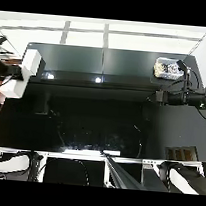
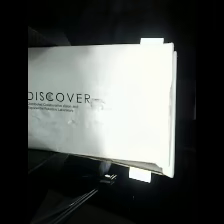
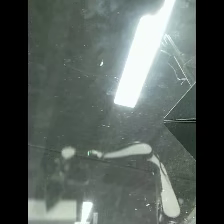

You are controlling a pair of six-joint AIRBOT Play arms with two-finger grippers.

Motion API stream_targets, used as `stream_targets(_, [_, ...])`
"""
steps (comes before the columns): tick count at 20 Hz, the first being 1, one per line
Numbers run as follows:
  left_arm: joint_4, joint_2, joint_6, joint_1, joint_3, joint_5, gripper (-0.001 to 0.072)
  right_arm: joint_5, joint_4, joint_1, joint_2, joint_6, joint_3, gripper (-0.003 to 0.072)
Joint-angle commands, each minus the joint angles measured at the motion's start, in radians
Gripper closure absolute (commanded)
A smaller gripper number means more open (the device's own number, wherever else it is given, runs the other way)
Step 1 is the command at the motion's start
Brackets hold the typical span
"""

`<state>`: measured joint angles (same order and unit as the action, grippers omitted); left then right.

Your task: Fold the box and place the chain.

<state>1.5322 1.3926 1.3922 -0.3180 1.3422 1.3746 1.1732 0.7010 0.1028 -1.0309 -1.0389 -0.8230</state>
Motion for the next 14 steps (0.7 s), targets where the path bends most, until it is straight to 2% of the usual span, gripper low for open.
stream_targets(1, [-0.026,0.068,-0.093,-0.115,0.001,-0.067,0.0419,-0.026,0.0,-0.001,0.0,0.0,0.002,0.0674])
stream_targets(6, [-0.04,0.196,-0.139,-0.076,0.006,-0.228,0.0419,-0.068,0.0,-0.001,0.0,-0.001,0.002,0.0674])
stream_targets(10, [-0.056,0.308,-0.159,-0.035,0.071,-0.25,0.0418,-0.098,-0.001,-0.001,0.0,-0.001,0.002,0.0674])
stream_targets(13, [-0.058,0.373,-0.149,-0.031,0.162,-0.244,0.0407,-0.098,-0.001,-0.001,0.0,-0.002,0.002,0.0674])
stream_targets(14, [-0.052,0.378,-0.126,-0.031,0.185,-0.247,0.0221,-0.098,-0.001,-0.001,0.0,-0.002,0.002,0.0674])
